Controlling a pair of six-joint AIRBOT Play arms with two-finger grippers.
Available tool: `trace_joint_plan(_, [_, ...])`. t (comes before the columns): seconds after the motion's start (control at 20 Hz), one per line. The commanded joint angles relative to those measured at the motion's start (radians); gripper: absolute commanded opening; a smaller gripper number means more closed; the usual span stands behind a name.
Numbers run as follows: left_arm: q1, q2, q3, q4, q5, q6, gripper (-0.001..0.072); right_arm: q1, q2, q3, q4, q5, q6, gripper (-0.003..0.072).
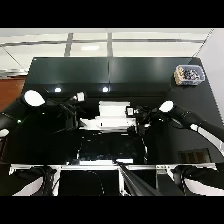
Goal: Fold the box and place the chain.
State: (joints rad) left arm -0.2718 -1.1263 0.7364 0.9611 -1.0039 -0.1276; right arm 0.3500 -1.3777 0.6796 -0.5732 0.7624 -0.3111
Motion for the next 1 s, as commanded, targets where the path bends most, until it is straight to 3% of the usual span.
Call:
trace_joint_plan(0.0, [-0.058, -0.034, -0.047, 0.005, 0.139, 0.089, 0.0713, 0.001, 0.0, 0.0, 0.0, 0.0, 0.0, 0.0256])
trace_joint_plan(0.2, [-0.065, -0.1, -0.05, -0.241, 0.165, 0.172, 0.0712, 0.001, 0.0, 0.0, 0.0, 0.0, 0.0, 0.0256])
trace_joint_plan(0.5, [-0.12, -0.147, -0.05, -0.255, 0.166, 0.224, 0.0702, 0.001, 0.0, 0.0, 0.0, 0.0, 0.0, 0.0256])
trace_joint_plan(0.55, [-0.122, -0.147, -0.05, -0.255, 0.166, 0.229, 0.0679, 0.001, 0.0, 0.0, 0.0, 0.0, 0.0, 0.0256])
trace_joint_plan(0.65, [-0.125, -0.147, -0.05, -0.255, 0.167, 0.229, 0.0502, 0.001, 0.0, 0.0, 0.0, 0.0, 0.0, 0.0256])
trace_joint_plan(0.7, [-0.125, -0.147, -0.05, -0.255, 0.172, 0.229, 0.0453, 0.001, 0.0, 0.0, 0.0, 0.0, 0.0, 0.0256])
trace_joint_plan(0.95, [-0.124, -0.147, -0.05, -0.255, 0.212, 0.229, 0.0437, 0.001, 0.0, 0.0, 0.0, 0.0, 0.0, 0.0256])
